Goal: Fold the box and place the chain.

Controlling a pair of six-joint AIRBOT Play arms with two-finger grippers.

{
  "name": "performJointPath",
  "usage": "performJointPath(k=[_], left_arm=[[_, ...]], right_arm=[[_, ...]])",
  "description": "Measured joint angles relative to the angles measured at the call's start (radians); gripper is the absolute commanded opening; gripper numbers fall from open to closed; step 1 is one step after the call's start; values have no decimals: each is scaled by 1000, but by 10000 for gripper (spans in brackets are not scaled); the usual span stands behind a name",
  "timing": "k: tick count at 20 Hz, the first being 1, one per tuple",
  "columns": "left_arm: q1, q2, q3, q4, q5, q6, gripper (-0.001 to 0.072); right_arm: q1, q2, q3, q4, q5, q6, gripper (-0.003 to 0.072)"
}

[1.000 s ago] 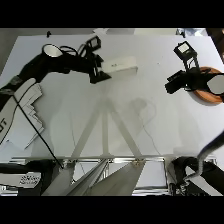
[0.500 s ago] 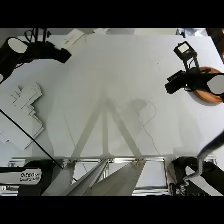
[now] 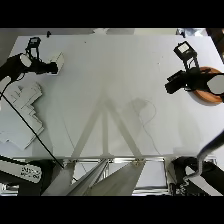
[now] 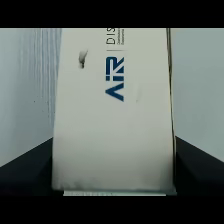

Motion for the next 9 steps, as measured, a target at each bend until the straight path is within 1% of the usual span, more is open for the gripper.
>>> performJointPath(k=[1, 2, 3, 4, 6, 9], left_arm=[[1, -13, -1, 10, -4, -10, 144], [2, -21, -1, 19, -7, -18, 362], [2, -27, -1, 24, -13, -25, 625], [3, -29, -2, 31, -38, -32, 699], [4, -20, -3, 31, -52, -36, 701], [4, 26, -3, 19, -84, -36, 701]], right_arm=[[0, 0, 0, 0, 0, 0, 8], [0, 0, 0, 0, 0, 0, 8], [0, 0, 0, 0, 0, 0, 8], [0, 0, 0, 0, 0, 0, 8], [0, 0, 0, 0, 0, 0, 8], [0, 0, 0, 0, 0, 0, 8]])
